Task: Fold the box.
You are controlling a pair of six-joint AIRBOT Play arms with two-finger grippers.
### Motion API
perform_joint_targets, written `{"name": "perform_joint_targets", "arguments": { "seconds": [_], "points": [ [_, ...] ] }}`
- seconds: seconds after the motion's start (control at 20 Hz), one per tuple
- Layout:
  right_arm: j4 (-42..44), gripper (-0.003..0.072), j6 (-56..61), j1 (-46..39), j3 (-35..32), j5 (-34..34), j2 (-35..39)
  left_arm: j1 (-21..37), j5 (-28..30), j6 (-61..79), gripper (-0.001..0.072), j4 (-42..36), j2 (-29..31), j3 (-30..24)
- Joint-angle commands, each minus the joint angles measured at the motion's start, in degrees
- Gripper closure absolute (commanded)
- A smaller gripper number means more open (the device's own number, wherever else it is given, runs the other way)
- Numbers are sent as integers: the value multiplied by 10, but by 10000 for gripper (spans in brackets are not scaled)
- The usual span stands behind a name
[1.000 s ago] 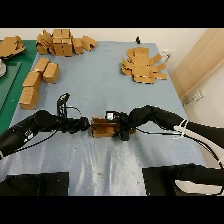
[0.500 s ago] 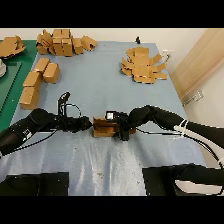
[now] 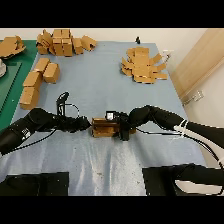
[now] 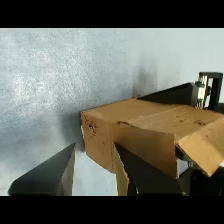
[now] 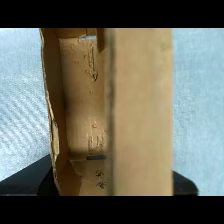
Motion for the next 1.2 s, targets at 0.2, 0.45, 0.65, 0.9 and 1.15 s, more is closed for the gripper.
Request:
{"name": "perform_joint_targets", "arguments": {
  "seconds": [0.2, 0.45, 0.65, 0.9, 1.15],
  "points": [
    [0, 146, 0, 0, 0, 0, 0, 1, -9, 15, 319, -9, 1, 1],
    [0, 147, 0, 0, 0, 0, 0, 2, 8, 13, 318, -14, 1, 1],
    [0, 147, 0, 0, 0, 0, 0, 39, -33, 15, 317, -31, 9, 1],
    [0, 147, 0, 0, 0, 0, 0, 45, -75, 43, 317, -51, 18, 0],
    [0, 147, 0, 0, 0, 0, 0, -26, -40, 45, 317, -54, -27, 0]
  ]
}}
